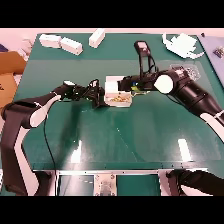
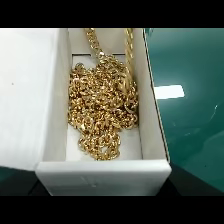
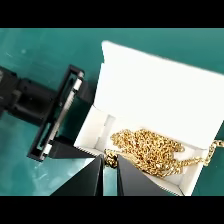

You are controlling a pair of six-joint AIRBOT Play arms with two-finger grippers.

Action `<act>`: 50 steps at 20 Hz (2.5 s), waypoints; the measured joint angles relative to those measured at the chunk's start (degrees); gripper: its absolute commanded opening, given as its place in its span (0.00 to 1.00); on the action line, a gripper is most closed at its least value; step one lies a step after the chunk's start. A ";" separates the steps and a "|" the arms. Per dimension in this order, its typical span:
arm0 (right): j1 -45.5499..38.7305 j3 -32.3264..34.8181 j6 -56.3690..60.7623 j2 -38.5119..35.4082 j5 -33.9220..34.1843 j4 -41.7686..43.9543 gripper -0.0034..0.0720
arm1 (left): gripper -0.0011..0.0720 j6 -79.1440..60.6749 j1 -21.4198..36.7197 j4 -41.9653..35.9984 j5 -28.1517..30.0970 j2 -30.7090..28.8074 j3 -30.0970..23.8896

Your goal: Fold the box and place the chain.

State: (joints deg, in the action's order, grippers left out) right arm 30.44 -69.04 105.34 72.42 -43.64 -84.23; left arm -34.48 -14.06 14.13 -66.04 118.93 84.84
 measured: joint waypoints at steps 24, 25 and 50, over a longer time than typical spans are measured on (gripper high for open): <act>-19.43 4.17 11.96 10.91 -3.52 -7.98 0.62 | 0.50 -0.02 0.00 0.00 -0.07 0.00 0.00; -19.82 4.09 13.03 12.44 -2.80 -8.15 0.62 | 0.50 0.00 0.00 0.00 -0.07 0.00 0.00; -20.35 -4.59 20.92 26.77 0.04 -9.07 0.06 | 0.50 0.00 0.00 -0.02 -0.15 0.00 0.00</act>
State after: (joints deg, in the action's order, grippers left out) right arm 10.09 -73.63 126.26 99.20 -43.59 -93.30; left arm -34.48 -14.06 14.11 -66.19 118.93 84.84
